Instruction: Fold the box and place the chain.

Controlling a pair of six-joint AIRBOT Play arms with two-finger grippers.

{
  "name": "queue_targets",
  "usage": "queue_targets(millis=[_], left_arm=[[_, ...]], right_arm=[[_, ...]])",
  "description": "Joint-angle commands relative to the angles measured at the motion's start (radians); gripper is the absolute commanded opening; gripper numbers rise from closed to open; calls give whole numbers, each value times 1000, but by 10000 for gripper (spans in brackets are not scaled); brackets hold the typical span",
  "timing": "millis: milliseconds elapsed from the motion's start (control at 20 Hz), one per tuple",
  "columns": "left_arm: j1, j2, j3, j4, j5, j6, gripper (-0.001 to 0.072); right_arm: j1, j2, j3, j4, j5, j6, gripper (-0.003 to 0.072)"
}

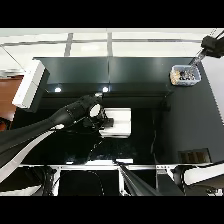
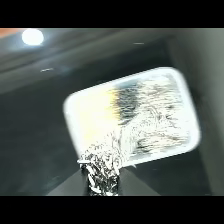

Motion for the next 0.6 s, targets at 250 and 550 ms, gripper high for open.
queue_targets(millis=[250,550], left_arm=[[0,1,1,1,0,0,26],[1,1,2,-2,-1,0,26]], right_arm=[[75,270,-25,214,71,-72,9],[80,302,-25,205,104,-71,9]])
